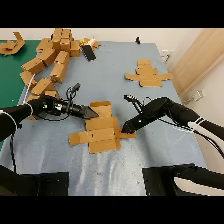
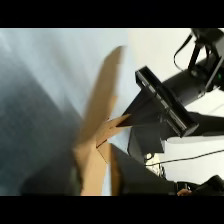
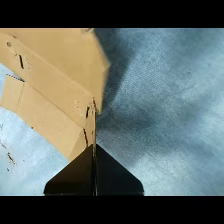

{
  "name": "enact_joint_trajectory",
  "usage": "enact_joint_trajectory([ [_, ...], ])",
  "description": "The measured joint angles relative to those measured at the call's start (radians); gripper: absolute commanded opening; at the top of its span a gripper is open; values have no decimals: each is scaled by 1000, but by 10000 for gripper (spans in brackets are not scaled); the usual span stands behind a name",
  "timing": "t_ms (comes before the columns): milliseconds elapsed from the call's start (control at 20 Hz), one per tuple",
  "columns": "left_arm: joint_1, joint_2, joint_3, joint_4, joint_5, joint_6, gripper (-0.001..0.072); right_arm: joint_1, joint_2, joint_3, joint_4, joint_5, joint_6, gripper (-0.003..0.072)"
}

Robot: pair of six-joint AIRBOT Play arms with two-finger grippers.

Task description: Fold the box.

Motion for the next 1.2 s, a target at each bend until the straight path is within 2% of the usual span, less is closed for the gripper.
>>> enact_joint_trajectory([
  [350,-40,-16,11,1,-26,25,175,0,0,0,-4,0,6,0],
  [850,-18,-17,12,0,-11,24,173,0,0,0,-10,0,6,-1],
  [900,-17,-17,12,0,-10,24,161,0,0,0,-11,0,6,0],
  [950,-16,-17,12,0,-10,24,31,0,0,0,-11,0,6,0],
  [1200,-16,-17,12,0,-16,25,15,0,0,0,-13,0,6,1],
])
